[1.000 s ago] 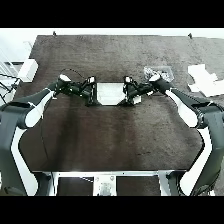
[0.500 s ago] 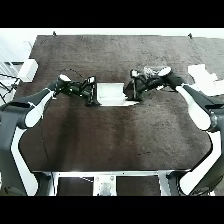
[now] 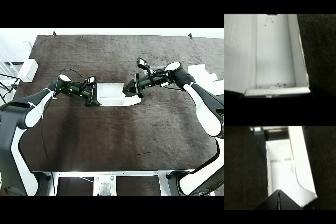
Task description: Fold the box and place the chain.
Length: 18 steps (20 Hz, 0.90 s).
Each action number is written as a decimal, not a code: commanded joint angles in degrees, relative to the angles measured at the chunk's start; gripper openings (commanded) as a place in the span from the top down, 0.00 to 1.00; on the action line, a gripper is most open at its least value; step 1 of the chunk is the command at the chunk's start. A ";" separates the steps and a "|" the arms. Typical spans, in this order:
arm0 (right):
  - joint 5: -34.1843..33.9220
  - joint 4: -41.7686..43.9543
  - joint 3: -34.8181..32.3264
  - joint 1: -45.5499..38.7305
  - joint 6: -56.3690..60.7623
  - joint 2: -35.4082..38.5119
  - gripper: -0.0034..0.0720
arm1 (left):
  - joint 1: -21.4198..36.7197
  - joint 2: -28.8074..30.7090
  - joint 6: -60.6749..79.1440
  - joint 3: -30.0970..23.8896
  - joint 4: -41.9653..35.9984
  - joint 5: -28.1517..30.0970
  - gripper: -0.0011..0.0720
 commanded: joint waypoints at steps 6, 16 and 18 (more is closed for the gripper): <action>-18.27 4.07 -0.92 2.58 4.28 -2.29 0.95 | 0.00 -0.04 0.02 0.00 -0.02 0.13 0.31; -20.90 1.11 -0.92 2.60 7.87 -6.32 0.95 | 0.00 -0.04 0.02 0.00 -0.04 0.20 0.31; -20.92 1.03 -0.90 2.60 7.63 -6.29 0.94 | 0.00 -0.04 0.02 0.00 -0.04 0.20 0.31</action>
